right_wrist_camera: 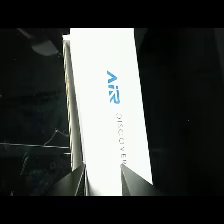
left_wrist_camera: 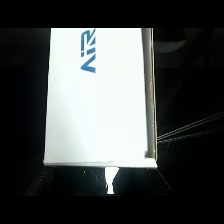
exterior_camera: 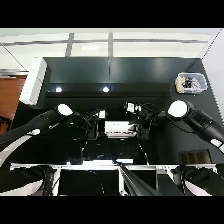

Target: Fold the box and place the chain.

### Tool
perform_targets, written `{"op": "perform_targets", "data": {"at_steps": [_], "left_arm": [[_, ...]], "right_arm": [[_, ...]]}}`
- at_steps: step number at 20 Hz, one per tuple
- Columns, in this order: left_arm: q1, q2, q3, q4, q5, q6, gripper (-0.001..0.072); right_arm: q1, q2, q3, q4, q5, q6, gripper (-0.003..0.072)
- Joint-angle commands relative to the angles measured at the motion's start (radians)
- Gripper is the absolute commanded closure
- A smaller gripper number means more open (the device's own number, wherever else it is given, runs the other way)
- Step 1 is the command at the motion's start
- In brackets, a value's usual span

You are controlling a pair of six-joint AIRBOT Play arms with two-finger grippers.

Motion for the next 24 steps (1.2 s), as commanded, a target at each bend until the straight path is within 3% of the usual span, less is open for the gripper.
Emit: {"op": "perform_targets", "data": {"at_steps": [1, 10, 12, 24], "left_arm": [[0.001, -0.001, 0.001, 0.0, 0.0, 0.0, 0.0377], [0.001, -0.001, 0.001, 0.0, 0.0, 0.0, 0.0377], [0.001, -0.001, 0.001, 0.0, 0.0, 0.0, 0.0377], [0.001, -0.001, 0.001, 0.0, 0.0, 0.0, 0.0377]], "right_arm": [[0.0, -0.001, -0.006, 0.001, -0.016, 0.0, 0.045], [0.0, -0.001, -0.017, 0.001, -0.013, 0.003, 0.0448], [0.0, -0.001, -0.021, 0.001, -0.014, 0.005, 0.0337], [0.0, -0.001, -0.045, 0.004, -0.03, 0.016, 0.034]]}}
